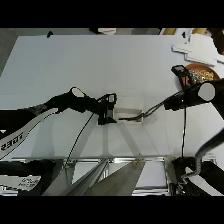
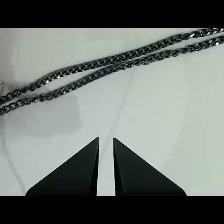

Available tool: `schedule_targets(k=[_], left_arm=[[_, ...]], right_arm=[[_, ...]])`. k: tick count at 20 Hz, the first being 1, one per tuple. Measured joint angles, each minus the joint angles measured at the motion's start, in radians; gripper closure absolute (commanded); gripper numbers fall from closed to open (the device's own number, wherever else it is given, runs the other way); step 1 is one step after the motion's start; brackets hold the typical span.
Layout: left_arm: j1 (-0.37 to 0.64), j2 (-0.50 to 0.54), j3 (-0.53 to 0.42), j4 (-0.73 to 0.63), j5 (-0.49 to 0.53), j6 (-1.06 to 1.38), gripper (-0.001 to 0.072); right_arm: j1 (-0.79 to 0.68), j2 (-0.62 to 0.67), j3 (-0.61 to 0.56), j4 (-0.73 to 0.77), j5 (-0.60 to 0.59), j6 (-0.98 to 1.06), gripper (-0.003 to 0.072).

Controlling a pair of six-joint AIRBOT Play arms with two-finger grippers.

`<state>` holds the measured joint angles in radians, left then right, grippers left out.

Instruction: Fold the box and place the chain.

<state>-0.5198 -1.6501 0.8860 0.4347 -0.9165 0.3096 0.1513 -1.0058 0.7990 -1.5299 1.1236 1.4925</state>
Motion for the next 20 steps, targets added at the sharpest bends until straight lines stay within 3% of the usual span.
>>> schedule_targets(k=[9, 14, 20], left_arm=[[0.000, 0.000, 0.000, 0.000, 0.000, 0.000, 0.0500], [0.000, 0.000, 0.000, 0.000, 0.000, 0.000, 0.0500], [0.000, 0.000, 0.000, 0.000, 0.000, 0.000, 0.0500]], right_arm=[[0.028, -0.185, -0.027, 0.011, -0.140, 0.005, 0.0436], [0.048, -0.255, -0.028, 0.002, -0.177, 0.025, 0.0348], [0.052, -0.280, -0.028, -0.005, -0.216, 0.029, 0.0357]])
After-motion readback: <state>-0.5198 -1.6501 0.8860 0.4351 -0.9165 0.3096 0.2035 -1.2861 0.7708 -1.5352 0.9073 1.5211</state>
